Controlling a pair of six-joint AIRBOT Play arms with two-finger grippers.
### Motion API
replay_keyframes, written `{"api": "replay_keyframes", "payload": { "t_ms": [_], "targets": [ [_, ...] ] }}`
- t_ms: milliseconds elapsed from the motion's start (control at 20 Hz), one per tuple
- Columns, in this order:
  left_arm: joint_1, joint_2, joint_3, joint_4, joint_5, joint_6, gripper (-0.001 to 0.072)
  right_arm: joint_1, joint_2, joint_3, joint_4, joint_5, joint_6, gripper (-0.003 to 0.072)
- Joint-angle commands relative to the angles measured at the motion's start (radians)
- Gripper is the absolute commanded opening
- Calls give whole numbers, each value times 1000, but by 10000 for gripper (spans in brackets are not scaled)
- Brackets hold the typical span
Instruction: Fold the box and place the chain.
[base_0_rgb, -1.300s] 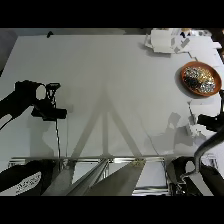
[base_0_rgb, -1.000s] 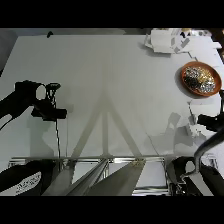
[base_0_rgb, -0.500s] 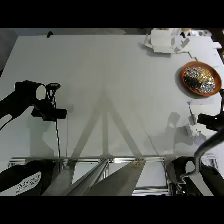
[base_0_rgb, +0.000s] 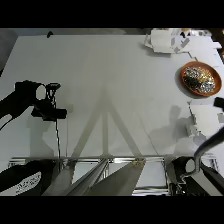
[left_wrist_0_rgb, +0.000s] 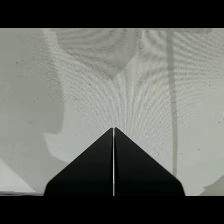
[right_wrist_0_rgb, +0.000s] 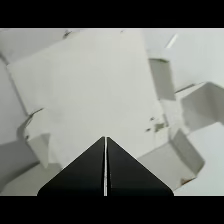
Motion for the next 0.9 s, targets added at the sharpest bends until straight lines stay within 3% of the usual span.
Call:
{"api": "replay_keyframes", "payload": {
  "t_ms": [0, 50, 100, 500, 850],
  "targets": [
    [0, 0, 0, 0, 0, 0, 8, -129, -176, 209, -14, 35, -79, 105],
    [0, 0, 0, 0, 0, 0, 8, -151, -211, 248, -18, 28, -93, 381],
    [0, 0, 0, 0, 0, 0, 8, -169, -232, 269, -34, 14, -133, 517],
    [0, 0, 0, 0, 0, 0, 8, -310, -441, 291, -132, 70, -438, 518],
    [0, 0, 0, 0, 0, 0, 8, -316, -546, 291, -178, 125, -496, 507]
  ]
}}
